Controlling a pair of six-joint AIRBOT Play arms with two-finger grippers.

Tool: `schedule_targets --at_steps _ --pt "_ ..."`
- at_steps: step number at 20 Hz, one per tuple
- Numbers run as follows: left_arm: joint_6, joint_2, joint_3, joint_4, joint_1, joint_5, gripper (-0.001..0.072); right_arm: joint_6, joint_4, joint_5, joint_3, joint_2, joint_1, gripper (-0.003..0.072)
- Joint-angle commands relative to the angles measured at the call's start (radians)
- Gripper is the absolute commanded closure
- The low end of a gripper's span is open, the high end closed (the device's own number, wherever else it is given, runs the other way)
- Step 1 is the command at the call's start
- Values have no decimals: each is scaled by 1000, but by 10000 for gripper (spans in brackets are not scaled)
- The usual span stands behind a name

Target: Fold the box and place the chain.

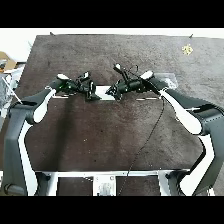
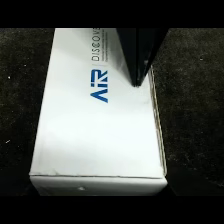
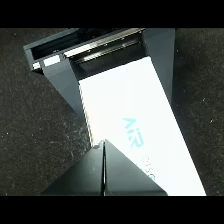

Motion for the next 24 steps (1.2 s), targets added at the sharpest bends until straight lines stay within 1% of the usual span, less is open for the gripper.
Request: schedule_targets --at_steps 1,4,7,9,12,14,15,17,20,22,24 --pt "0 -1 0 0 1 0 425 23 -55 -7 -2 -2 0 687" --pt "0 -1 0 0 1 0 425 22 -48 -7 -1 7 -1 686" --pt "0 -1 0 0 1 0 425 -25 34 -23 -2 77 -3 687" --pt "0 -1 0 0 1 0 425 -27 75 -80 -3 162 -4 687" --pt "0 -1 0 0 1 0 425 29 74 -167 -6 317 -4 688" --pt "0 -1 0 0 1 0 425 66 73 -266 -54 438 -4 688" --pt "0 -1 0 0 1 0 425 85 73 -343 -100 502 -4 688" --pt "0 -1 0 0 1 0 425 114 53 -534 -245 649 -4 688" --pt "0 -1 0 0 1 0 425 114 52 -802 -541 882 -4 687" --pt "0 -1 0 0 1 0 425 122 52 -930 -744 1031 -4 687" --pt "0 -1 0 0 1 0 425 173 52 -1042 -937 1173 -4 687"
